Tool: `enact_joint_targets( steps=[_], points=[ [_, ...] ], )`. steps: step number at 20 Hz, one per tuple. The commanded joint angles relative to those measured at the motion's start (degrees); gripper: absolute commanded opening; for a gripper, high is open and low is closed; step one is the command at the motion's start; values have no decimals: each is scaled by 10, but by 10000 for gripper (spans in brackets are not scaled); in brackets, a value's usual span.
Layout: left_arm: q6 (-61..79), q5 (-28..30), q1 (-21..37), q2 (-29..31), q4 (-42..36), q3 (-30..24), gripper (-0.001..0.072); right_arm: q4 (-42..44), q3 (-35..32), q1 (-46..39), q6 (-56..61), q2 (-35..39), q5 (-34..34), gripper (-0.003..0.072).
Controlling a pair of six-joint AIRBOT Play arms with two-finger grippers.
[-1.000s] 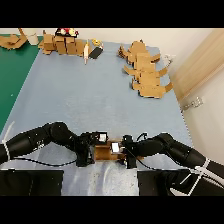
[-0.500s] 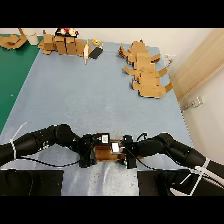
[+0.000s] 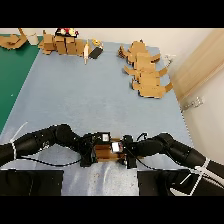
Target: Fold the box.
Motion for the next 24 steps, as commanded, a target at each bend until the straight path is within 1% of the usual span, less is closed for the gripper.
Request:
enact_joint_targets(
  steps=[1,7,8,9,10,15,18,24],
  points=[
    [0,-3,0,0,0,0,527,0,0,0,0,0,0,503],
    [1,-4,0,-1,0,0,530,0,0,0,0,0,0,502],
    [1,-4,0,-3,0,0,568,0,0,0,0,0,0,503],
    [2,-4,0,-6,1,0,667,0,0,0,0,0,0,502],
    [2,-4,0,-10,3,0,676,0,0,0,0,0,0,502],
    [0,-5,0,-12,13,0,676,0,0,0,0,0,0,502],
    [0,-22,0,-12,17,0,676,0,0,0,0,0,0,502],
    [-12,-30,0,-12,18,9,678,0,0,0,0,0,0,502]
  ],
)
